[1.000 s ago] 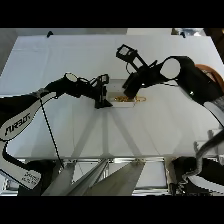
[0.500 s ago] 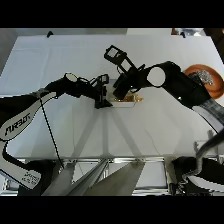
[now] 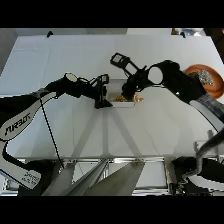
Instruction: Fold the box and place the chain.
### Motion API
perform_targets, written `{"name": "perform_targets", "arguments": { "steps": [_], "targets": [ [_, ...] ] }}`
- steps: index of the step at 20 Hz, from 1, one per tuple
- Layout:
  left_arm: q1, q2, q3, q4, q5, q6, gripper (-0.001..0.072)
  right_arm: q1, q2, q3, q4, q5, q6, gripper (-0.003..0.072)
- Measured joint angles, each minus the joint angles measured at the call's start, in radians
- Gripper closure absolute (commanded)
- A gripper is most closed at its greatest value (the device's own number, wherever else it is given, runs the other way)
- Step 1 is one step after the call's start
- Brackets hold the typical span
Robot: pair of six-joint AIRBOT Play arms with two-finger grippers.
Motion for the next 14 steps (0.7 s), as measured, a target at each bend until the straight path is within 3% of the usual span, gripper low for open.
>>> {"name": "perform_targets", "arguments": {
  "steps": [3,5,9,14],
  "targets": [
    [0.000,0.000,0.000,0.000,0.000,0.000,0.0451,-0.115,0.024,-0.001,0.134,0.023,-0.172,0.0302],
    [0.000,0.000,0.000,0.000,0.000,0.000,0.0451,-0.195,0.027,-0.010,0.222,0.045,-0.300,0.0217],
    [0.000,0.000,0.000,0.000,0.000,0.000,0.0451,-0.306,-0.012,-0.059,0.305,0.072,-0.498,0.0187],
    [0.000,0.000,0.000,0.000,0.000,0.000,0.0451,-0.343,-0.106,-0.115,0.339,0.083,-0.797,0.0187]
  ]
}}
